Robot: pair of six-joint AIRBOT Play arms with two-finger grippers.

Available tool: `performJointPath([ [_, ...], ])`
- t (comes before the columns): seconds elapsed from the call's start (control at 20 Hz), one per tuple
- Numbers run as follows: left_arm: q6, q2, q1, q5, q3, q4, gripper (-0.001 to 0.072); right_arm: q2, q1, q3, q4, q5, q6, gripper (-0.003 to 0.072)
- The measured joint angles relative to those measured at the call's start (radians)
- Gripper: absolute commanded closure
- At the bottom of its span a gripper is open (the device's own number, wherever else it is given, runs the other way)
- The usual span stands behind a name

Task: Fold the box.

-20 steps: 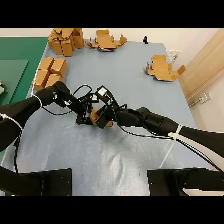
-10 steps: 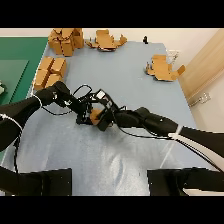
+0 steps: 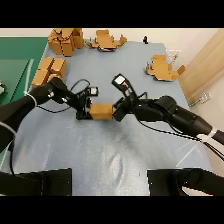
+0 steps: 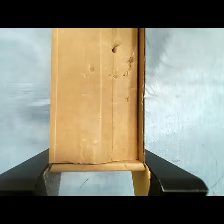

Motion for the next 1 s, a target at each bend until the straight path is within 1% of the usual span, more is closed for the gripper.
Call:
performJointPath([
  [0.15,-0.249,0.129,0.1,0.053,0.015,0.007,0.0701,0.068,-0.045,-0.031,-0.233,-0.069,0.187,0.0685],
  [0.25,-0.443,0.246,0.205,0.103,0.009,0.072,0.0701,0.106,-0.084,-0.059,-0.326,-0.097,0.258,0.0684],
  [0.4,-0.696,0.443,0.408,0.17,-0.052,0.253,0.07,0.151,-0.132,-0.103,-0.394,-0.115,0.312,0.0684],
  [0.5,-0.793,0.526,0.558,0.168,-0.115,0.338,0.07,0.167,-0.152,-0.126,-0.418,-0.119,0.33,0.0684],
  [0.55,-0.815,0.545,0.624,0.153,-0.147,0.353,0.07,0.172,-0.157,-0.134,-0.423,-0.117,0.336,0.0684],
  [0.6,-0.823,0.55,0.687,0.14,-0.182,0.352,0.07,0.175,-0.161,-0.14,-0.427,-0.112,0.342,0.0684],
  [0.7,-0.8,0.525,0.761,0.132,-0.236,0.312,0.07,0.179,-0.166,-0.148,-0.434,-0.098,0.351,0.0684],
  [0.85,-0.762,0.441,0.782,0.183,-0.277,0.267,0.07,0.182,-0.17,-0.153,-0.434,-0.08,0.357,0.0684],
  [1.0,-0.735,0.336,0.758,0.251,-0.291,0.237,0.07,0.183,-0.172,-0.154,-0.424,-0.076,0.36,0.0684],
])
